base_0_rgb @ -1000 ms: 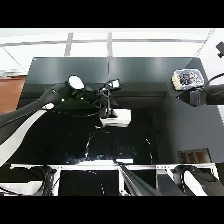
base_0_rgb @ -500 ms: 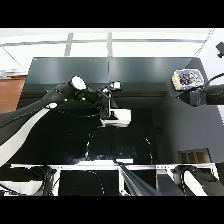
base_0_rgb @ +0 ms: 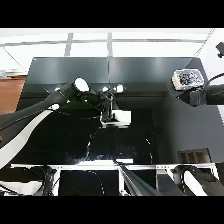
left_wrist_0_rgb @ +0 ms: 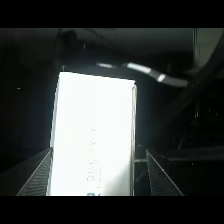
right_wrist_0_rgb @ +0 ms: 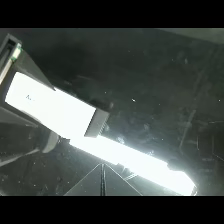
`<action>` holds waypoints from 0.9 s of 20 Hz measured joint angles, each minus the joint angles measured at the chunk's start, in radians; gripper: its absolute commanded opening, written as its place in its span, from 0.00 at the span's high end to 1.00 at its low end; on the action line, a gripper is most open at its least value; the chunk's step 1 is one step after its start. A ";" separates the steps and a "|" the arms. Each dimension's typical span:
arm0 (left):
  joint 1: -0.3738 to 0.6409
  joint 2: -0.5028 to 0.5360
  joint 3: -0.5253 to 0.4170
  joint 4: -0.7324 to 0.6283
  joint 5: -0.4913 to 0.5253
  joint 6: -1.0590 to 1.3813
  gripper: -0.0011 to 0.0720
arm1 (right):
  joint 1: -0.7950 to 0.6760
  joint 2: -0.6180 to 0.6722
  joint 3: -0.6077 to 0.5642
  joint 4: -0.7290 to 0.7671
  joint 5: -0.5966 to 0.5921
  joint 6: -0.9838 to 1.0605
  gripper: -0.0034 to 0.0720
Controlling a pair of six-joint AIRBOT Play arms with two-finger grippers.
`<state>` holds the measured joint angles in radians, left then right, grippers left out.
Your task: Fold the box and place the chain.
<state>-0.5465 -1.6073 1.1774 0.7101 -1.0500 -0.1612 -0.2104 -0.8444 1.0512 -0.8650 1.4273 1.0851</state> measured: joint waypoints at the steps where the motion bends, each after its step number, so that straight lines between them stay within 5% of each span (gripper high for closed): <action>1: -0.008 -0.002 0.000 0.021 0.000 0.000 0.02 | 0.000 0.000 0.000 0.000 -0.002 0.000 0.94; 9: -0.055 -0.027 0.000 0.182 0.035 0.000 0.05 | 0.000 0.000 0.000 0.000 -0.016 -0.001 0.94; 10: -0.062 -0.032 0.000 0.204 0.045 -0.001 0.21 | 0.000 0.000 0.000 0.000 -0.016 -0.001 0.94; 11: -0.067 -0.037 0.001 0.219 0.053 -0.014 0.57 | 0.000 0.000 0.000 0.000 -0.016 -0.001 0.94; 12: -0.070 -0.039 0.006 0.233 0.056 -0.032 0.66 | 0.000 0.000 0.000 0.000 -0.016 -0.001 0.94; 18: 0.032 -0.046 0.116 0.329 0.004 -0.299 0.66 | 0.000 0.000 0.000 -0.001 -0.020 0.000 0.94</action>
<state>-0.5148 -1.6531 1.2934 1.0389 -1.0462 -0.4603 -0.2104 -0.8444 1.0512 -0.8658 1.4075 1.0847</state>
